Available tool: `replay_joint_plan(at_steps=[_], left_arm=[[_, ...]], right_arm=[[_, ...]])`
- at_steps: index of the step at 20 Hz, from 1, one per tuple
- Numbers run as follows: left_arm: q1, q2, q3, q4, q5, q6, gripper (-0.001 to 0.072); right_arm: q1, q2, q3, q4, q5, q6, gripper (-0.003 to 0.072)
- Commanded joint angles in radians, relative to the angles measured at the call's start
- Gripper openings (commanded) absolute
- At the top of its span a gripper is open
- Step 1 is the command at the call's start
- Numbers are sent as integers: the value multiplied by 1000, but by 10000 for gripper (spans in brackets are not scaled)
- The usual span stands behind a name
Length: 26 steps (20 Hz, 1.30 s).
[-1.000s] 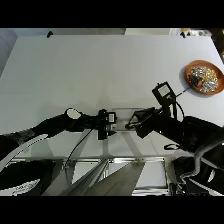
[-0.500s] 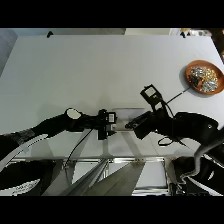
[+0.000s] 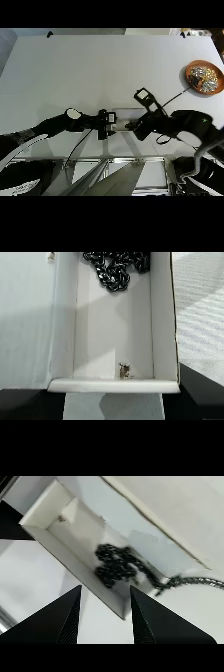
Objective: Fold the box and place the chain.
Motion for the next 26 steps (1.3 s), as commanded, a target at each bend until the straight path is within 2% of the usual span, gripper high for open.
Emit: replay_joint_plan(at_steps=[1,3,5,9,10,11,12,13,15,19,20,21,26], left_arm=[[0,0,0,0,0,0,373],[0,0,0,0,0,0,373],[0,0,0,0,0,0,373],[0,0,0,0,0,0,373],[0,0,0,0,0,0,373],[0,0,0,0,0,0,373],[0,0,0,0,0,0,373],[0,0,0,0,0,0,373],[0,0,0,0,0,0,373],[0,0,0,0,0,0,373],[0,0,0,0,0,0,373],[0,0,0,0,0,0,373],[0,0,0,0,0,0,373]], right_arm=[[-161,45,74,-8,172,-53,306],[-317,40,80,-17,187,-68,290],[-412,11,79,-51,165,-63,290],[-447,-129,78,-52,86,-63,305],[-447,-171,78,-53,72,-63,400],[-447,-209,78,-57,60,-63,562],[-447,-248,78,-64,49,-63,592],[-447,-280,78,-71,45,-63,577],[-447,-339,77,-85,36,-51,410],[-447,-426,77,-93,19,-22,383],[-447,-446,76,-109,16,0,298],[-447,-465,76,-128,4,27,268],[-447,-515,75,-142,-13,32,280]])
